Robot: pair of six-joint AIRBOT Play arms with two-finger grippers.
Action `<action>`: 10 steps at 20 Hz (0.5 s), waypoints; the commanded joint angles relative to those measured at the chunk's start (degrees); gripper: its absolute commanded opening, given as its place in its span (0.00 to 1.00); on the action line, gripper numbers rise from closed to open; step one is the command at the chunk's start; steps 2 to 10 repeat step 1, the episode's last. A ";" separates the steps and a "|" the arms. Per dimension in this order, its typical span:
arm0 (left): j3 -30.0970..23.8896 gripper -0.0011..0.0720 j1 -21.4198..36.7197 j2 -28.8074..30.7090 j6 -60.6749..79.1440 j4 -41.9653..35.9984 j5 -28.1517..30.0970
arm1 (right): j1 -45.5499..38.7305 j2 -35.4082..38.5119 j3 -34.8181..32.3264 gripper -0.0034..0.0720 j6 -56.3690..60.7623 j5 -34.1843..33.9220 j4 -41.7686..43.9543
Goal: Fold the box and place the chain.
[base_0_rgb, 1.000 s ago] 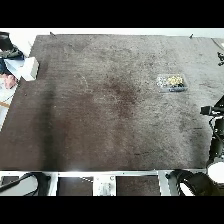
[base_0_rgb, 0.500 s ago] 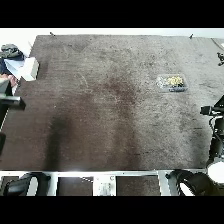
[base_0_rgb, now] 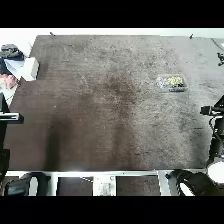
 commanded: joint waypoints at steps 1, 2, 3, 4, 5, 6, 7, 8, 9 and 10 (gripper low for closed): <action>-0.37 0.03 -0.02 0.66 0.24 -0.11 -1.20 | 0.02 0.00 -0.02 0.04 0.00 0.02 0.02; -0.37 0.03 -0.02 0.66 0.24 -0.11 -1.20 | 0.02 0.00 -0.02 0.04 0.00 0.02 0.02; -0.37 0.03 -0.02 0.66 0.24 -0.11 -1.20 | 0.02 0.00 -0.02 0.04 0.00 0.02 0.02; -0.37 0.03 -0.02 0.66 0.24 -0.11 -1.20 | 0.02 0.00 -0.02 0.04 0.00 0.02 0.02; -0.37 0.03 -0.02 0.66 0.24 -0.11 -1.20 | 0.02 0.00 -0.02 0.04 0.00 0.02 0.02; -0.37 0.03 -0.02 0.66 0.24 -0.11 -1.20 | 0.02 0.00 -0.02 0.04 0.00 0.02 0.02; -0.37 0.03 -0.02 0.66 0.24 -0.11 -1.20 | 0.02 0.00 -0.02 0.04 0.00 0.02 0.02; -0.37 0.03 -0.02 0.66 0.24 -0.11 -1.20 | 0.02 0.00 -0.02 0.04 0.00 0.02 0.02; -0.37 0.03 -0.02 0.66 0.24 -0.11 -1.20 | 0.02 0.00 -0.02 0.04 0.00 0.02 0.02; -0.37 0.03 -0.02 0.66 0.24 -0.11 -1.20 | 0.02 0.00 -0.02 0.04 0.00 0.02 0.02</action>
